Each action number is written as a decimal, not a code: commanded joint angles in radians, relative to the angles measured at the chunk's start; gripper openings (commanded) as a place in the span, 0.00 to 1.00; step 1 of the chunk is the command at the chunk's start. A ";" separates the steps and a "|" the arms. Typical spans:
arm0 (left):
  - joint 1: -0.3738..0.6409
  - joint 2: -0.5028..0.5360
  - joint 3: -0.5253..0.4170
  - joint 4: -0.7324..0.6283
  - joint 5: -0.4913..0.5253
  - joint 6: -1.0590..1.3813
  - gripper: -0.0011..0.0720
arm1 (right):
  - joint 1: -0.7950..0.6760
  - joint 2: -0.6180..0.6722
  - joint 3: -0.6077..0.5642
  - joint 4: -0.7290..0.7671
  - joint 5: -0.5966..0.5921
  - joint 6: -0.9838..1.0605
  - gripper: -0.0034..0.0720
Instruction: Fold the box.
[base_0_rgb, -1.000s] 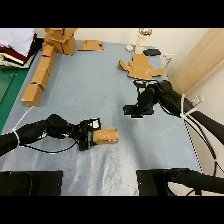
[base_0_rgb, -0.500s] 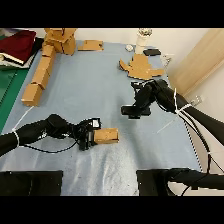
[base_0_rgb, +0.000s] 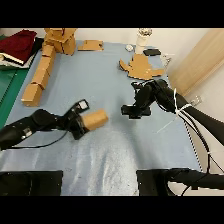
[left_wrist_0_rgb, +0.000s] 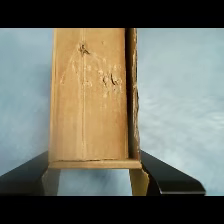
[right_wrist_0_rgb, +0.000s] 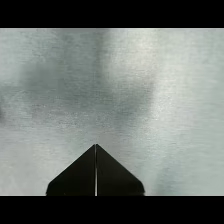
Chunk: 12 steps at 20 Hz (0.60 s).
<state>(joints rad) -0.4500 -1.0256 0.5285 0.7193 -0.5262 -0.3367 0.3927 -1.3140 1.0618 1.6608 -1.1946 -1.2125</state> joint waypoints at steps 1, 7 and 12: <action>0.154 0.092 0.000 0.373 -0.141 -0.512 0.64 | 0.000 -0.001 0.001 -0.039 0.002 0.011 0.05; 0.434 0.256 0.000 0.603 -0.436 -0.839 0.64 | 0.000 -0.001 0.000 -0.045 0.075 0.010 0.05; 0.640 0.329 0.000 0.676 -0.468 -0.866 0.65 | 0.000 -0.001 0.000 -0.048 0.094 0.007 0.05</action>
<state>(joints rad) 0.0803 -0.7334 0.5282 1.3281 -0.9501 -1.1458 0.3927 -1.3140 1.0618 1.6161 -1.1168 -1.2037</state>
